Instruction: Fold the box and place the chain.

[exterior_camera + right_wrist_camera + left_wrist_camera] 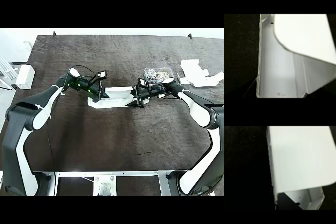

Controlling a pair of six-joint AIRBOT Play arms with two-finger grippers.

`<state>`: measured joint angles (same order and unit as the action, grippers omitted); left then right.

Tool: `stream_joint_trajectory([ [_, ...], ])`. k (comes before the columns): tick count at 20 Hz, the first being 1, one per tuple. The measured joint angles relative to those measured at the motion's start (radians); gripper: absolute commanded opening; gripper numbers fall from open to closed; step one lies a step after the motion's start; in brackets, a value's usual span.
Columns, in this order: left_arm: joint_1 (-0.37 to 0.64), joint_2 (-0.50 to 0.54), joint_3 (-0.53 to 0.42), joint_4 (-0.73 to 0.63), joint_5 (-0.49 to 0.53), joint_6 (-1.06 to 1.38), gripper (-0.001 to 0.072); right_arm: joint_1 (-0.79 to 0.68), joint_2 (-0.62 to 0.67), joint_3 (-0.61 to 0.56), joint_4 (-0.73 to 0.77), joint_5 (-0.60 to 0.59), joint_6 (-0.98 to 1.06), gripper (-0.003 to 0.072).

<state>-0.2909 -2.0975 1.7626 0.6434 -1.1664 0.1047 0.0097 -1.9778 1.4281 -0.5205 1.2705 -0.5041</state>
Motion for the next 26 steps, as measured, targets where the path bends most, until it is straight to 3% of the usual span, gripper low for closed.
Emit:
stream_joint_trajectory([
  [26, 0.0, 0.0, 0.0, 0.0, 0.0, 0.0, 0.0022, 0.004, -0.087, 0.089, 0.014, 0.05, -0.029, 0.0602],
])
